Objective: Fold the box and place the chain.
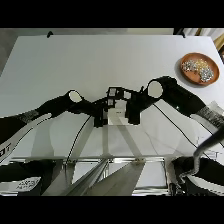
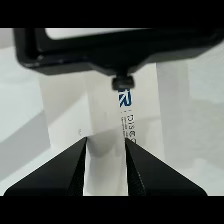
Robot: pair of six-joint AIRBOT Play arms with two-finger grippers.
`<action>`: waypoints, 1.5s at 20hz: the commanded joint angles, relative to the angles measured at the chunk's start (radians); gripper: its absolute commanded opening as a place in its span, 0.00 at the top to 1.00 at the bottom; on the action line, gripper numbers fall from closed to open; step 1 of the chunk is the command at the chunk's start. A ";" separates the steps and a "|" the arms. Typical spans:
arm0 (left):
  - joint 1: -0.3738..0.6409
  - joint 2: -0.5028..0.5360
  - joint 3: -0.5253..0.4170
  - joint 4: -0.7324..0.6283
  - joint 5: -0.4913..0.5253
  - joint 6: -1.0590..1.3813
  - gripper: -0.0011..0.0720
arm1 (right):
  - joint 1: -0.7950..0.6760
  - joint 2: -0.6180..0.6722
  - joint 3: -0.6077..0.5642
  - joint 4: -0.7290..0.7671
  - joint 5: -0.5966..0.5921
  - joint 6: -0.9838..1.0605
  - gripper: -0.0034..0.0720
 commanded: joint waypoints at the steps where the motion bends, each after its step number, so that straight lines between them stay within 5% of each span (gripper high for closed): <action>1: 0.000 0.001 0.000 0.000 0.000 0.000 0.97 | 0.001 0.001 0.000 0.005 -0.013 0.003 0.63; 18: 0.000 0.001 0.000 0.000 0.000 0.000 0.97 | 0.034 0.000 0.000 -0.020 -0.003 0.003 0.58; 30: 0.000 0.001 0.000 0.000 0.000 0.000 0.97 | 0.033 0.001 0.000 -0.038 -0.055 0.029 0.66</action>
